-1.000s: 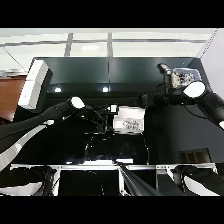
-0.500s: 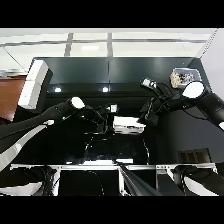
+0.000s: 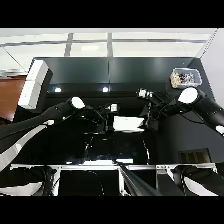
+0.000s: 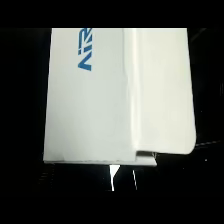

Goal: Fold the box and place the chain.

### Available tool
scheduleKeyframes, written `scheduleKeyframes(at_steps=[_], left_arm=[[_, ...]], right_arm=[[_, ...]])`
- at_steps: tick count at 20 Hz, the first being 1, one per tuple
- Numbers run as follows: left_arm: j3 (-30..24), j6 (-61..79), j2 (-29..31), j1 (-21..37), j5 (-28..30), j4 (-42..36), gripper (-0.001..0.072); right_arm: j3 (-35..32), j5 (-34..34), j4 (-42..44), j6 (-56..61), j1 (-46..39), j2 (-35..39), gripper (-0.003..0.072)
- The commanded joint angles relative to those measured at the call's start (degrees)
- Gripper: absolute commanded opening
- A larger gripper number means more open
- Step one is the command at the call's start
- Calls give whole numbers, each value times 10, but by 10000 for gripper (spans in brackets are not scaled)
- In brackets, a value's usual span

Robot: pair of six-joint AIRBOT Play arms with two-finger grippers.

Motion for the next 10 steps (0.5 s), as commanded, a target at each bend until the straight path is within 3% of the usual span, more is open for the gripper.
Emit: scheduleKeyframes(at_steps=[1,4,5,10], left_arm=[[0,0,0,0,0,0,416],[0,0,0,0,0,0,416],[0,0,0,0,-1,0,416],[0,0,0,0,-1,0,415]], right_arm=[[-5,-10,1,-8,2,0,607],[-5,-5,2,3,3,0,317],[-4,-5,3,5,3,0,286],[-5,-1,-6,5,3,0,289]])
